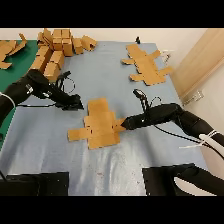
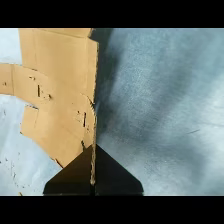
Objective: Fold the box.
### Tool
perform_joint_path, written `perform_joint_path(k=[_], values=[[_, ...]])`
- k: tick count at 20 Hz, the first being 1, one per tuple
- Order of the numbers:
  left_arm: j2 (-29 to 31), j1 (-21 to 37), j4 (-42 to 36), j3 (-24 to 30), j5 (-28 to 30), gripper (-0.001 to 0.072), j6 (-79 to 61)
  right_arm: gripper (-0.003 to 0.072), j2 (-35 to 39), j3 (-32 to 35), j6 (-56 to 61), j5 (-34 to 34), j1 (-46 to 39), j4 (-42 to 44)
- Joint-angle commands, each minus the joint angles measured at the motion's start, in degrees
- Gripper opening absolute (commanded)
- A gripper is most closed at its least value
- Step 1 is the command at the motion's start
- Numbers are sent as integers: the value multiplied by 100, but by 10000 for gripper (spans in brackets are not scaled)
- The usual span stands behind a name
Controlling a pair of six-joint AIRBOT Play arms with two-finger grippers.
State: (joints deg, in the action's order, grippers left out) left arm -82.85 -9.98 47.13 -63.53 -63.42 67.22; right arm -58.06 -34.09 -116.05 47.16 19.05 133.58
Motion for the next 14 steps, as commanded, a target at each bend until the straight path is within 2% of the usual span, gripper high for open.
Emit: perform_joint_path(k=[1,4,10,14], values=[[-494,7,-372,2,-57,391,-249,1,63,245,-61,-289,232,20],[-833,7,-1001,2,-125,391,-726,1,63,258,-59,-372,286,42],[-1300,4,-1233,2,-109,390,-887,1,63,258,-55,-385,286,42],[-1379,7,-2072,0,-164,390,-1655,1,63,258,31,-385,284,42]])
